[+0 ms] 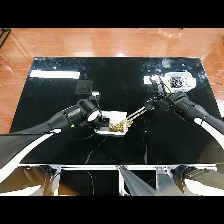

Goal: Fold the box and place the chain.

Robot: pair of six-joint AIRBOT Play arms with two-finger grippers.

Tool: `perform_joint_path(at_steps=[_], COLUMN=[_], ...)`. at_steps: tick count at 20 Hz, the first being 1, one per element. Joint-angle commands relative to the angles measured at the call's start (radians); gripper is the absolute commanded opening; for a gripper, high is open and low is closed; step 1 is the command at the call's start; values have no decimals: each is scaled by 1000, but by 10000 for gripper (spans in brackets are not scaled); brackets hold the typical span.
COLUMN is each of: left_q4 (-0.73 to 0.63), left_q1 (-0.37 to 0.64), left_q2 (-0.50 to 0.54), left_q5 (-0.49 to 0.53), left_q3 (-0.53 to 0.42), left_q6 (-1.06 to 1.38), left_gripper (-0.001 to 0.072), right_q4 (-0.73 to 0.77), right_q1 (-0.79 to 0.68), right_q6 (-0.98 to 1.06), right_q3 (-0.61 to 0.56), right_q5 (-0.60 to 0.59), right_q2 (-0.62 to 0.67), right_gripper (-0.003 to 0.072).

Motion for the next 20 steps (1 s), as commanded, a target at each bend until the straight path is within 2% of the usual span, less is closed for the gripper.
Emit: perform_joint_path(at_steps=[1,3,4,5,7,11,18,20], left_q4=[0,0,0,0,0,0,1,1], left_q1=[-1,-1,-1,-1,-1,-1,-1,-1], left_q2=[-1,-1,-1,-1,-1,-1,-1,-1], left_q5=[2,2,3,3,2,2,2,2], left_q3=[0,0,0,0,0,0,0,0], left_q6=[0,0,0,0,0,0,0,0], left_gripper=[28,28,28,28,28,28,28,28], right_q4=[-1,-1,-2,0,0,3,284,372], right_q1=[0,0,0,-2,-2,-3,-3,-2], right_q6=[-1,-1,-2,0,0,0,-121,-145], right_q3=[0,0,0,0,11,73,224,282], right_q5=[10,14,13,15,-10,-141,-537,-637], right_q2=[-7,-8,-7,-7,-7,57,451,525], right_gripper=[230,222,38,23,22,21,20,20])
